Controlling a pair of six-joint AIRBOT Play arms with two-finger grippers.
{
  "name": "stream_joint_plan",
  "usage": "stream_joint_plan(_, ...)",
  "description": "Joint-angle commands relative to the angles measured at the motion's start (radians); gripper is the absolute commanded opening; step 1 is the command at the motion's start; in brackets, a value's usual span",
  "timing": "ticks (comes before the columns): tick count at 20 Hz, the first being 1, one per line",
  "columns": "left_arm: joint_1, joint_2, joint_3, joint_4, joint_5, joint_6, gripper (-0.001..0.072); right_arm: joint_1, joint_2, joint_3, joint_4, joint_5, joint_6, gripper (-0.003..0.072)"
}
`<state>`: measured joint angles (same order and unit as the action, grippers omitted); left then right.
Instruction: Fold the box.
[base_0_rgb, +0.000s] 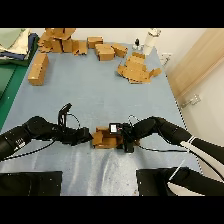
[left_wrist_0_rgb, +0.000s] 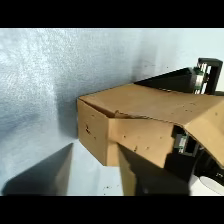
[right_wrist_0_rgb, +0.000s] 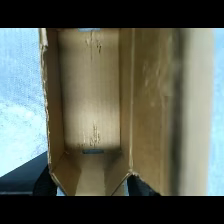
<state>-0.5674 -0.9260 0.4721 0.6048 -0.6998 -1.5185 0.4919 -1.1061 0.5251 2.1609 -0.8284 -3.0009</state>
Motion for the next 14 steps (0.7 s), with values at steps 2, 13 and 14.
stream_joint_plan(2, -0.012, 0.005, 0.010, -0.046, -0.014, 0.026, 0.0489, 0.001, 0.000, -0.001, 0.000, 0.000, 0.000, 0.0458)
stream_joint_plan(13, -0.081, 0.003, 0.029, -0.051, 0.150, 0.030, 0.0487, 0.001, 0.000, -0.001, 0.000, 0.000, 0.000, 0.0458)
stream_joint_plan(14, -0.081, 0.003, 0.029, -0.051, 0.145, 0.030, 0.0486, 0.001, 0.000, -0.001, 0.000, 0.000, 0.000, 0.0458)
